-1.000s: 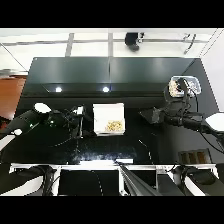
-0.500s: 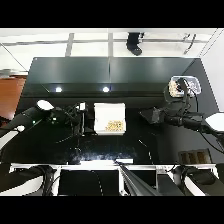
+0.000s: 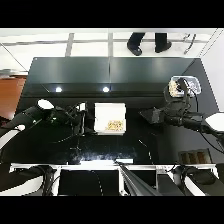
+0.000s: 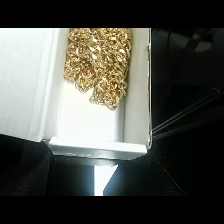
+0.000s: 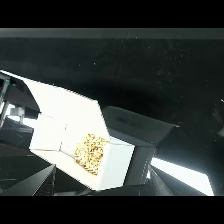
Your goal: Fold the box and place the chain.
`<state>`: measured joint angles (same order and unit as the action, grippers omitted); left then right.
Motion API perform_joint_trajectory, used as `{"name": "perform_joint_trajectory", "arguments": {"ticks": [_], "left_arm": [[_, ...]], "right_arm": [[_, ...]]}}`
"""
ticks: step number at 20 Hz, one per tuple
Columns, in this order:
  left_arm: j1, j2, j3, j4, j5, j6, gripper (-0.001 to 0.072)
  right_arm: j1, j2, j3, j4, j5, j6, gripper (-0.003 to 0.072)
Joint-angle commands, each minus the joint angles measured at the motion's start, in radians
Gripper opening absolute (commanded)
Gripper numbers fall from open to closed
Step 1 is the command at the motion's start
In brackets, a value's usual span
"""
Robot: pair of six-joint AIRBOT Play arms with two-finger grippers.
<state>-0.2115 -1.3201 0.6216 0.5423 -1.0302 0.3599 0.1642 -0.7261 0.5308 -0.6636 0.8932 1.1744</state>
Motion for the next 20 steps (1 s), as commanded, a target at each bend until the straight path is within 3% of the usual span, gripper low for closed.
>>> {"name": "perform_joint_trajectory", "arguments": {"ticks": [1,20], "left_arm": [[0.000,-0.008,0.006,0.007,-0.023,0.011,0.0696],[-0.001,-0.018,0.011,0.060,-0.027,-0.056,0.0698]], "right_arm": [[0.000,0.000,0.000,0.000,0.000,0.000,0.0699],[0.000,0.000,0.000,0.000,0.000,0.000,0.0699]]}}
